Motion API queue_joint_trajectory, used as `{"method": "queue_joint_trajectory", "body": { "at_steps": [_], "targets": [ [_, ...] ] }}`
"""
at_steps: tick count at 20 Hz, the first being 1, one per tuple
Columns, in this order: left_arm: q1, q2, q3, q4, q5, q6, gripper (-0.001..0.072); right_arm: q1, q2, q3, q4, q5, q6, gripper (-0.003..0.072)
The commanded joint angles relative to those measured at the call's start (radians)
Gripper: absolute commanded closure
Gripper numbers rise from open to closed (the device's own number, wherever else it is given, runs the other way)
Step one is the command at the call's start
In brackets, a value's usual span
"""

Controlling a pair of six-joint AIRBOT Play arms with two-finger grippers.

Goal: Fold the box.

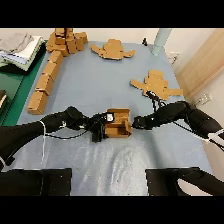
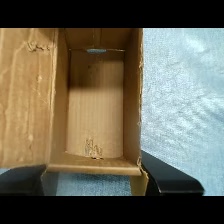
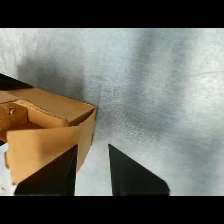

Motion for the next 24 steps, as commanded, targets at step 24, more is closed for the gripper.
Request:
{"method": "queue_joint_trajectory", "body": {
  "at_steps": [24],
  "targets": [
    [0.0, -0.001, 0.001, 0.0, 0.0, 0.0, 0.0295, 0.51, -0.357, 0.387, -0.642, -0.256, 0.99, 0.0183]
  ]
}}
